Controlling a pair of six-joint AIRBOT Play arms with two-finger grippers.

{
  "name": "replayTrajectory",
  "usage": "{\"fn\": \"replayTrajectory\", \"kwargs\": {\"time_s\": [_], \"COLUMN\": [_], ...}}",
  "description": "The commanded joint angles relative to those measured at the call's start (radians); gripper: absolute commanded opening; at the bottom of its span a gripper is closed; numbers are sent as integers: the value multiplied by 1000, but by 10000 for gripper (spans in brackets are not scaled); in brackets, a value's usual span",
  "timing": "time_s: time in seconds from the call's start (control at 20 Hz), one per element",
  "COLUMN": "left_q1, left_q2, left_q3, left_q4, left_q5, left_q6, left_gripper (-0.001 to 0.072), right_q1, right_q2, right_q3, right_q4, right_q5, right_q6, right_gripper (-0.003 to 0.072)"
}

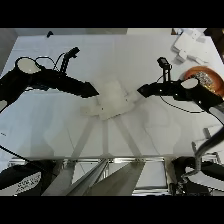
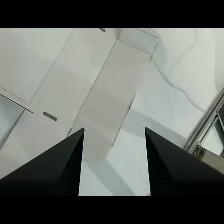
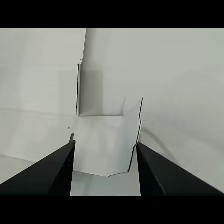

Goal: Fold the box and place the chain.

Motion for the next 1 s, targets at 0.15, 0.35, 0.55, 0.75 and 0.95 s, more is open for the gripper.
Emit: {"fn": "replayTrajectory", "kwargs": {"time_s": [0.15,0.35,0.55,0.75,0.95], "left_q1": [-1,-1,-1,-1,-1], "left_q2": [1,1,1,1,1], "left_q3": [1,1,1,1,1], "left_q4": [0,0,0,0,0], "left_q5": [0,0,0,0,0], "left_q6": [0,0,0,0,0], "left_gripper": [401,401,401,401,401], "right_q1": [-71,-68,-47,-39,-29], "right_q2": [-162,-394,-542,-587,-588], "right_q3": [313,593,701,701,701], "right_q4": [-291,-291,-294,-299,-283], "right_q5": [336,668,795,807,730], "right_q6": [325,380,406,369,293], "right_gripper": [384,381,381,279,64]}}
